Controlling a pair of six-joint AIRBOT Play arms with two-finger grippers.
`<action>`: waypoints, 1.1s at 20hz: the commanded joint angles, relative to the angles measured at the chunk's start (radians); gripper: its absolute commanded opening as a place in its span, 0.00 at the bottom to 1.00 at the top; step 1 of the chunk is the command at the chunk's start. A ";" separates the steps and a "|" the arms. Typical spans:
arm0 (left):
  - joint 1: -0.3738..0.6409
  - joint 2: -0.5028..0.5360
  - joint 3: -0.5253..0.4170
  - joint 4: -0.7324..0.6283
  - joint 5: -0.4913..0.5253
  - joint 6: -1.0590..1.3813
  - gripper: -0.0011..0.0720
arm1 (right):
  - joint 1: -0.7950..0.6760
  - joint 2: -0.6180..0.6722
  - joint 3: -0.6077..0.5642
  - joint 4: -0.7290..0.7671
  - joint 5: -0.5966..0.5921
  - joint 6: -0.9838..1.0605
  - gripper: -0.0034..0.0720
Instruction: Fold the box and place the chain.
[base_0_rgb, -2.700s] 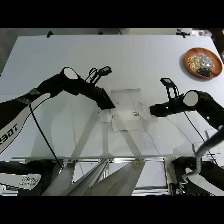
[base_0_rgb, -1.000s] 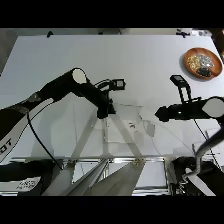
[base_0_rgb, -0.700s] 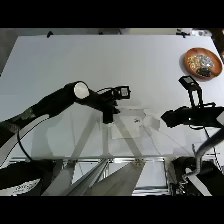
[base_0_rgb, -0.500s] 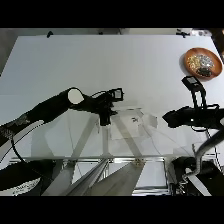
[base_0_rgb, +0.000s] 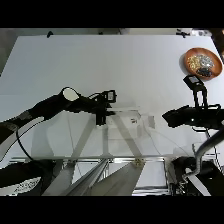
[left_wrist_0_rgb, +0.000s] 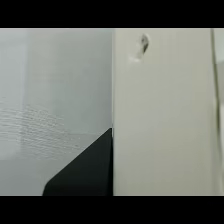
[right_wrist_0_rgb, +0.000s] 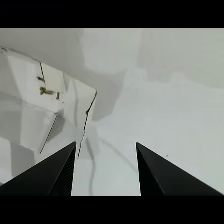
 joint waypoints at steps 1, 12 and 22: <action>0.004 -0.043 -0.002 -0.014 -0.034 0.042 0.02 | 0.000 0.001 0.001 0.027 -0.004 0.000 0.61; 0.004 -0.044 -0.002 -0.006 0.060 0.042 0.02 | 0.000 0.001 0.001 0.027 -0.006 0.000 0.61; 0.004 -0.044 -0.002 -0.002 -0.004 0.043 0.02 | 0.000 0.001 0.001 0.026 -0.006 0.000 0.60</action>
